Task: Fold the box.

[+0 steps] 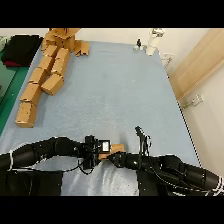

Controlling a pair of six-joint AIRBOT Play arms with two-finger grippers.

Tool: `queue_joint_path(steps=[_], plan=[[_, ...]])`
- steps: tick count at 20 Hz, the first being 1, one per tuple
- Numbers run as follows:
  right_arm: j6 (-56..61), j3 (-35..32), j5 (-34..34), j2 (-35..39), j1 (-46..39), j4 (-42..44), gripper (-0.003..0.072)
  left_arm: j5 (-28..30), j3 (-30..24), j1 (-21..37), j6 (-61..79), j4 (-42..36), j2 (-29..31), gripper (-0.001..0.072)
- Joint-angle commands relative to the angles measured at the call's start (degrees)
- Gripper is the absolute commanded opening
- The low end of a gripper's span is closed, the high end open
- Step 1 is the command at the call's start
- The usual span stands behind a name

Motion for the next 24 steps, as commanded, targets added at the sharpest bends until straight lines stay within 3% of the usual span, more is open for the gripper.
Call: queue_joint_path(steps=[1, 7, 10, 12, 13, 17, 18, 21, 24], plan=[[0.0, 0.0, -0.1, -1.4, 0.1, -0.7, 0.0001, 0.0, 0.0, 0.0, 0.0, 0.0, 0.0, 0.0351], [-0.2, 0.0, 0.2, -1.8, 0.1, -0.7, 0.0001, 0.0, 0.0, 0.0, 0.0, 0.0, 0.0, 0.0351], [-0.2, 0.7, -3.6, 4.1, 0.1, -2.9, 0.0001, 0.0, 0.0, 0.0, 0.0, 0.0, 0.0, 0.0351], [0.4, 2.7, -12.7, 10.1, -0.1, -10.2, 0.0001, 0.0, 0.0, 0.0, 0.0, 0.0, 0.0, 0.0351], [4.2, 4.3, -20.6, 12.9, -0.6, -16.9, 0.0001, 0.0, 0.0, 0.0, 0.0, 0.0, 0.0, 0.0351], [17.6, 10.8, -62.1, 18.2, -1.6, -44.6, 0.0001, 0.0, 0.0, 0.0, 0.0, 0.0, 0.0, 0.0351], [18.1, 12.1, -68.7, 18.2, -1.6, -47.9, 0.0001, 0.0, 0.0, 0.0, 0.0, 0.0, 0.0, 0.0351], [20.2, 14.6, -79.1, 16.3, -1.6, -49.0, 0.0002, 0.0, 0.0, 0.0, 0.0, 0.0, 0.0, 0.0351], [23.3, 14.8, -79.1, 12.4, -1.6, -44.5, 0.0002, 0.0, 0.0, 0.0, 0.0, 0.0, 0.0, 0.0351]])
